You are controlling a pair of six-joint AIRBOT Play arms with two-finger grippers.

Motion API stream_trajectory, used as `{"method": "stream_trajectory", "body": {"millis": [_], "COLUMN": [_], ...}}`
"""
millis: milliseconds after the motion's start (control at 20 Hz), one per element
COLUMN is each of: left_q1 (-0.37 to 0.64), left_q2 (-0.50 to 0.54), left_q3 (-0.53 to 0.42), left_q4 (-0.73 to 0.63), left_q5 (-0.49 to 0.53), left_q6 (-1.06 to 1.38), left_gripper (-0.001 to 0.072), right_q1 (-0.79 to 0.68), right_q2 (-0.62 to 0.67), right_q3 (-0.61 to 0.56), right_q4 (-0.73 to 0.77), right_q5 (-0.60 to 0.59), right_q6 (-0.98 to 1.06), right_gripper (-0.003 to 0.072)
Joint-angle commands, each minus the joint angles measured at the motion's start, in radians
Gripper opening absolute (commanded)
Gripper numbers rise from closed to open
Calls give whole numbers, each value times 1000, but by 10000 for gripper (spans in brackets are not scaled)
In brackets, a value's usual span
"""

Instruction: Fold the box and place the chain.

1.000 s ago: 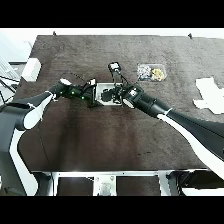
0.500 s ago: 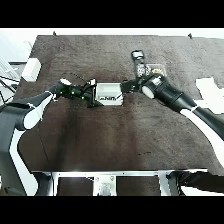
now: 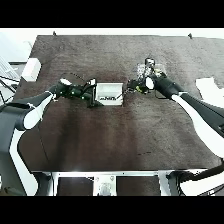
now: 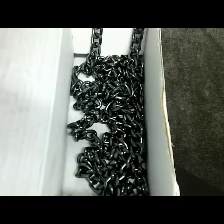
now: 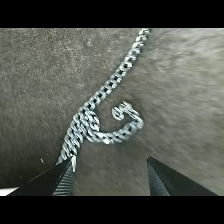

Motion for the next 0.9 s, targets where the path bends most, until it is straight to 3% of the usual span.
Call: {"method": "stream_trajectory", "body": {"millis": [0, 300, 400, 600, 750, 850], "left_q1": [0, 0, 0, 0, 0, 0], "left_q2": [1, 1, 1, 1, 1, 1], "left_q3": [1, 0, 0, 0, 0, 0], "left_q4": [0, 0, 0, -1, -3, -3], "left_q5": [1, -1, -3, -5, -9, -11], "left_q6": [0, 0, 0, 0, 0, 0], "left_gripper": [335, 335, 335, 335, 335, 335], "right_q1": [7, 10, 10, 8, 13, 24], "right_q2": [-122, -242, -251, -308, -321, -319], "right_q3": [127, 290, 290, 312, 320, 337], "right_q4": [62, 62, 69, 110, 110, 100], "right_q5": [53, 245, 230, 228, 155, 127], "right_q6": [-3, -5, -2, -3, -21, -38], "right_gripper": [520, 518, 417, 362, 9, 8]}}
